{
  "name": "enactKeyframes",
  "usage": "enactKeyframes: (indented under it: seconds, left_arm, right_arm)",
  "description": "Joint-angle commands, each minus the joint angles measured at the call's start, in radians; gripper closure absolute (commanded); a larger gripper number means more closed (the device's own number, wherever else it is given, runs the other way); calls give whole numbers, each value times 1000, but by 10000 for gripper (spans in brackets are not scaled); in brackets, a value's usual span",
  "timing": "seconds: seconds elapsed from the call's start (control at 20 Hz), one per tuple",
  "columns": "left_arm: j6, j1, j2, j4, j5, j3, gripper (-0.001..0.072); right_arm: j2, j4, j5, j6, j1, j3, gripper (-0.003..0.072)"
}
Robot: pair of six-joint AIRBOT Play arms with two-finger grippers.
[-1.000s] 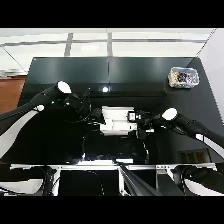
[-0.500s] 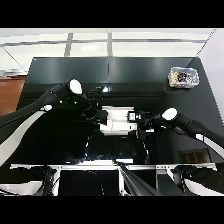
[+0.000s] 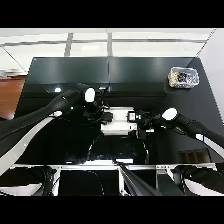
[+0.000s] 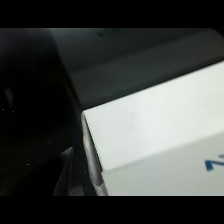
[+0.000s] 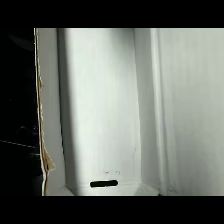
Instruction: Fold the box and place the chain.
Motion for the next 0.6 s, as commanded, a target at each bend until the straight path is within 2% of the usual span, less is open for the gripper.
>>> enactKeyframes:
  seconds: [0.0,0.3,0.55]
  left_arm:
    - [-63,-26,0,21,-12,3,320]
    - [-77,-35,0,-35,-11,3,320]
    - [-129,-79,0,-3,-12,21,436]
  right_arm:
    - [0,0,0,0,0,1,454]
    - [0,0,0,0,0,1,454]
    - [0,0,0,0,0,1,454]
